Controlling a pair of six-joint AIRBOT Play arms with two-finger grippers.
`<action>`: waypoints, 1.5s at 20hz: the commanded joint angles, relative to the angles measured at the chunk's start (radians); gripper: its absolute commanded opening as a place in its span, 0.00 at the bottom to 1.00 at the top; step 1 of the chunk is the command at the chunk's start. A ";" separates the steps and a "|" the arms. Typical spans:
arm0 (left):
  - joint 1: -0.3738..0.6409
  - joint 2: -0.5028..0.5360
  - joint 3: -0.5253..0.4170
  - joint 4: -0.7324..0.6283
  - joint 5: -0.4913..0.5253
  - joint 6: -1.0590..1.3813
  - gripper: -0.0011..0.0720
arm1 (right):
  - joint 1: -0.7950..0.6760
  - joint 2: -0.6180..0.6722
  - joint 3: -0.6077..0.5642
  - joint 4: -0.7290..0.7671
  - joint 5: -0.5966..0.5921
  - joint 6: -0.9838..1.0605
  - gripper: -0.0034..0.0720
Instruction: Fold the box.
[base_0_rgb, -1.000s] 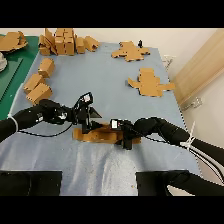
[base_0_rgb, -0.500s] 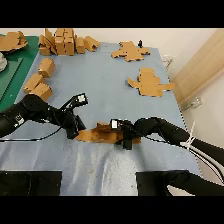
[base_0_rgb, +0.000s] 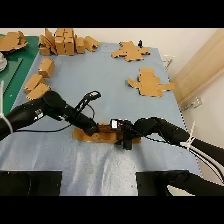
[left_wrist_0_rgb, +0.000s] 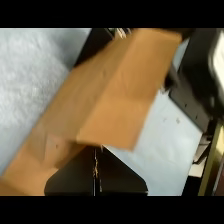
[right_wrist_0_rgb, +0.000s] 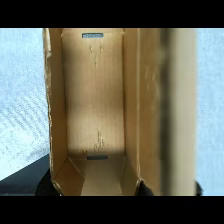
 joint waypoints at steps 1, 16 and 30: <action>0.012 -0.154 0.129 -0.053 0.010 -0.053 0.03 | 0.001 0.000 -0.001 0.000 0.000 0.000 0.76; 0.020 -0.437 0.296 0.024 -0.029 -0.297 0.03 | 0.001 0.000 -0.001 0.000 0.000 0.000 0.76; 0.423 -0.291 0.218 -0.140 -0.266 0.285 0.03 | 0.001 0.000 -0.001 0.000 0.000 0.000 0.76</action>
